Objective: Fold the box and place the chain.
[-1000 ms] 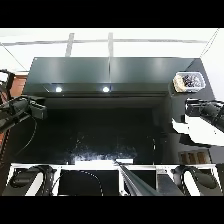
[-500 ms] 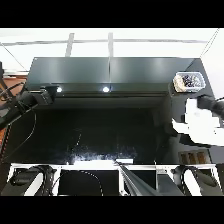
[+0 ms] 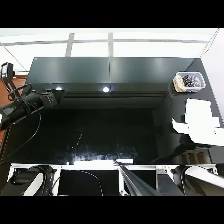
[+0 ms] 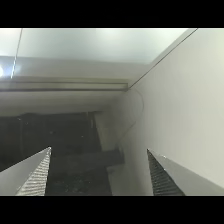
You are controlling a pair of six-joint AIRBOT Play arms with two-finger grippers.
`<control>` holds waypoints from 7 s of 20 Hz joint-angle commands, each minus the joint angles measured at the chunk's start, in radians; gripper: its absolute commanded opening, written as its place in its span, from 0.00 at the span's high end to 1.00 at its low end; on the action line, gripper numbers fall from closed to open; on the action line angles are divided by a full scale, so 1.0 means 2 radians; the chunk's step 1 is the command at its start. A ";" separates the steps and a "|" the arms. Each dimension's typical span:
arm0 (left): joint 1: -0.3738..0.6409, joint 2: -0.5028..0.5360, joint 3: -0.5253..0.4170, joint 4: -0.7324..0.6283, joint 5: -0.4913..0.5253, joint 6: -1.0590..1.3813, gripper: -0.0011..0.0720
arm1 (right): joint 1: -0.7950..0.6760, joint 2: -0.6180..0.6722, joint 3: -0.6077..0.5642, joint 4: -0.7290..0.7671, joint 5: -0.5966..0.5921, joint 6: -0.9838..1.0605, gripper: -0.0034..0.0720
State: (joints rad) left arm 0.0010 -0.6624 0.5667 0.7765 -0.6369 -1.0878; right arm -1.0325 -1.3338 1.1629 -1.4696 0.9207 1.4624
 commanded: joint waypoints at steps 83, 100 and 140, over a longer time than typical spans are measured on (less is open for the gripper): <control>-0.155 -0.511 0.163 -0.182 -0.345 0.297 0.88 | 0.549 0.292 -0.423 0.550 -0.060 -0.420 0.94; -0.197 -0.349 0.162 -0.017 -0.187 0.422 0.95 | 0.424 0.293 -0.266 0.346 -0.027 -0.404 0.08; -0.225 -0.393 0.143 -0.003 -0.144 0.554 0.95 | 0.761 0.168 -0.383 0.327 -0.118 -0.713 0.08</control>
State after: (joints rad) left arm -0.4484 -1.4471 0.8528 0.7696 -0.9245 0.0196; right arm 0.4324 -0.9840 0.3927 -0.8394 0.7238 0.0479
